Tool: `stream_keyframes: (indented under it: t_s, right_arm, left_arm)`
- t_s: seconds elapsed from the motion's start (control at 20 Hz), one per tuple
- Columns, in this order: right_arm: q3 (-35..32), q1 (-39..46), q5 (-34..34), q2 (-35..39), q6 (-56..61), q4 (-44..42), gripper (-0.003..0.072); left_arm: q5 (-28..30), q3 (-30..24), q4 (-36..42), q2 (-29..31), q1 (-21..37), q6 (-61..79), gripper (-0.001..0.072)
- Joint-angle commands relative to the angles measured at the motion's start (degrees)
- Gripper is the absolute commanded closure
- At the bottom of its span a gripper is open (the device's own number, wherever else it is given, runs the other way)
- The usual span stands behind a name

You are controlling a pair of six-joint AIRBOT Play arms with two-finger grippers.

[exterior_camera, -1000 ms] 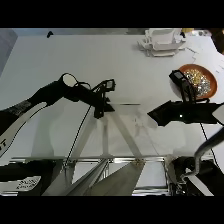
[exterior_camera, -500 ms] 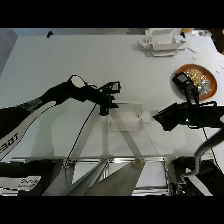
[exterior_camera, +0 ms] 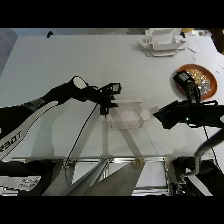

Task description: Fold the box and place the chain.

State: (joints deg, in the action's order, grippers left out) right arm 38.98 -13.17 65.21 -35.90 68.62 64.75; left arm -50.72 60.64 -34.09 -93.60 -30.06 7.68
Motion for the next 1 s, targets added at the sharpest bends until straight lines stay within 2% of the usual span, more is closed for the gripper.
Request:
stream_keyframes:
  t_s: [0.0,0.7,0.95]
  right_arm:
    - [0.0,0.0,-0.7,0.0,-0.1,0.8,0.0332]
    - [0.0,0.0,-0.8,0.0,-0.1,2.3,0.0332]
    - [0.0,0.0,-0.8,0.0,-0.1,2.3,0.0332]
  left_arm:
    - [0.6,0.0,-0.7,-0.1,0.0,0.0,0.0698]
    - [-1.8,0.1,-0.7,-0.1,0.1,5.2,0.0707]
    - [-2.8,2.0,-0.7,0.0,0.1,5.1,0.0707]
